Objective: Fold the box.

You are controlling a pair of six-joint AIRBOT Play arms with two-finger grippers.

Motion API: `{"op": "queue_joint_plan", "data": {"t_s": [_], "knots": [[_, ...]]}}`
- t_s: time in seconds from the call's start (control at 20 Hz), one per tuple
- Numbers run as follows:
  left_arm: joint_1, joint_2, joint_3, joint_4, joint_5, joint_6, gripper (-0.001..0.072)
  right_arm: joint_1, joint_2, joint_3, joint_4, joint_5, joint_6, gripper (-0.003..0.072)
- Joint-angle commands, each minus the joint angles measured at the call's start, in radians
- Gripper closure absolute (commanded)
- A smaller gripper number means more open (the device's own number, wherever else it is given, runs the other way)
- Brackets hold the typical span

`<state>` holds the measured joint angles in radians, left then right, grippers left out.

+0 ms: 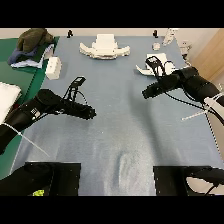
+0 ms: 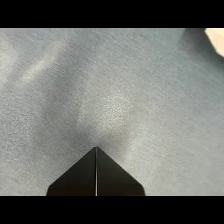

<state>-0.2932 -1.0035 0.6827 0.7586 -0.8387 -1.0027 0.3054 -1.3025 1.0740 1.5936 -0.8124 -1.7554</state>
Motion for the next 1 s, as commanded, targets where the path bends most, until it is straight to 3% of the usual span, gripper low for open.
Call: {"op": "queue_joint_plan", "data": {"t_s": [0.0,0.5,0.75,0.95], "knots": [[0.000,-0.001,0.001,0.000,0.001,0.000,0.0698,0.000,-0.001,0.001,0.000,0.000,0.000,0.0683],[0.000,-0.001,0.001,0.000,0.000,0.000,0.0698,0.000,-0.001,0.001,0.016,0.002,0.003,0.0682],[0.000,-0.001,0.001,0.000,0.001,0.000,0.0698,0.000,0.000,0.001,0.319,-0.008,0.081,0.0681],[0.000,-0.001,0.001,-0.004,0.001,0.000,0.0698,0.006,-0.001,0.001,0.358,0.027,0.309,0.0682]]}}
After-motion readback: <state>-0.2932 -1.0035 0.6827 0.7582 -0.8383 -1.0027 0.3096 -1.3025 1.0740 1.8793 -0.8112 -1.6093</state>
